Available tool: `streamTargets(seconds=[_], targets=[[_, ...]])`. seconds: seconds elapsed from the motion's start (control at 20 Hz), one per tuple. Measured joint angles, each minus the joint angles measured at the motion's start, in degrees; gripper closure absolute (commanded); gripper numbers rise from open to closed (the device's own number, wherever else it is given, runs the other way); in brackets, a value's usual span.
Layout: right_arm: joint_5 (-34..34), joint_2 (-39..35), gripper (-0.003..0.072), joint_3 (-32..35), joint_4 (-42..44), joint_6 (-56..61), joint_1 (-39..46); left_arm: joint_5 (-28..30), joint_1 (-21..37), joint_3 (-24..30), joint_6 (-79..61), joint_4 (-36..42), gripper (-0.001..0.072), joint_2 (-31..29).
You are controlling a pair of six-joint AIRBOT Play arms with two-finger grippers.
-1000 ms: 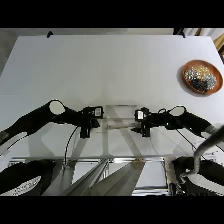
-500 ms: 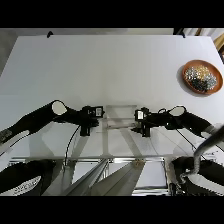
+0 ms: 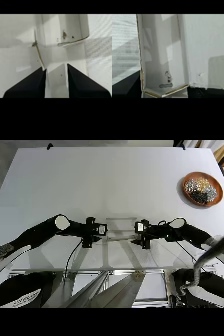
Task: Fold the box and place the chain.
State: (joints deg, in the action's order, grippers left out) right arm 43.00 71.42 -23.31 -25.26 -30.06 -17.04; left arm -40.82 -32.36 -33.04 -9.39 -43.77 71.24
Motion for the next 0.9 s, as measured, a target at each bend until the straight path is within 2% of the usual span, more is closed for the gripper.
streamTargets(seconds=[0.1,0.2,0.4,0.9], targets=[[0.0,0.0,0.028,0.0,0.0,0.0,0.0,0.4,-1.0,0.0,-1.5,0.0,0.0447,0.0],[0.0,0.0,0.028,0.0,0.0,0.0,0.0,0.3,-1.7,0.0,-2.3,0.1,0.0579,0.0],[0.0,0.0,0.028,0.0,0.0,0.0,0.0,-0.2,-2.8,0.0,-3.1,1.2,0.0576,0.0],[0.0,0.0,0.028,0.0,0.0,0.0,0.0,4.2,-4.5,0.0,-3.5,6.6,0.0576,0.0]])
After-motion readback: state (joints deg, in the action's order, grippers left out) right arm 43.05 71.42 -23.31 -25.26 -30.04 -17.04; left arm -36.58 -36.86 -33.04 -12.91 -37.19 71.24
